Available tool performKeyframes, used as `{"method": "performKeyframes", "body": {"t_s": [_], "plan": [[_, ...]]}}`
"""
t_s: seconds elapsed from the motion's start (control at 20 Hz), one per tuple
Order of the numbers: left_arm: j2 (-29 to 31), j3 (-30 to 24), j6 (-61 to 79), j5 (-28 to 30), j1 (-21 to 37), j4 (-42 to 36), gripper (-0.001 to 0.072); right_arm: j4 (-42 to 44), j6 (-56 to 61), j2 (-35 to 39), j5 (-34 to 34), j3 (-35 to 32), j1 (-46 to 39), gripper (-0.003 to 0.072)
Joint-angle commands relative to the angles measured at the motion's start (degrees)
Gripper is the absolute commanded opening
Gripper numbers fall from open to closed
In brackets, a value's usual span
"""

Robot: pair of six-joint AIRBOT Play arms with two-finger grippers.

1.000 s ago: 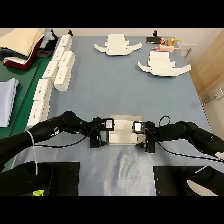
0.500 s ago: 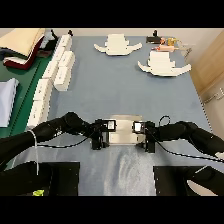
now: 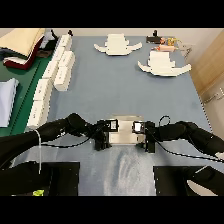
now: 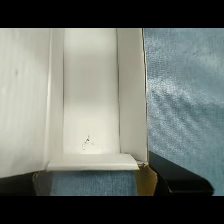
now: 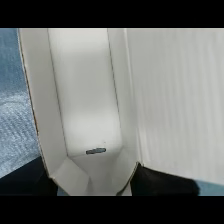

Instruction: Fold the box.

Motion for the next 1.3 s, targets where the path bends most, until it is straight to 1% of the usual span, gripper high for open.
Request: {"method": "performKeyframes", "body": {"t_s": [0.0, 0.15, 0.2, 0.25, 1.25], "plan": [[-0.79, -0.02, -0.22, 0.35, -0.13, -0.17, 0.0702, 0.02, 0.0, 0.04, 0.0, 0.0, 0.02, 0.0543], [-1.05, -0.02, -0.22, 0.55, -0.13, -0.13, 0.0696, 0.0, 0.0, 0.04, 0.02, 0.0, 0.02, 0.0543], [-1.16, -0.04, -0.22, 0.9, -0.13, -0.15, 0.0557, 0.02, 0.0, 0.04, 0.02, 0.0, 0.02, 0.0543], [-1.16, -0.04, -0.2, 0.98, -0.13, -0.15, 0.0466, 0.02, 0.0, 0.04, 0.02, 0.0, 0.02, 0.0543], [-1.16, -0.04, -0.44, 0.92, -0.11, -0.17, 0.0467, 0.02, 0.0, 0.04, 0.02, 0.0, 0.02, 0.0543]]}}
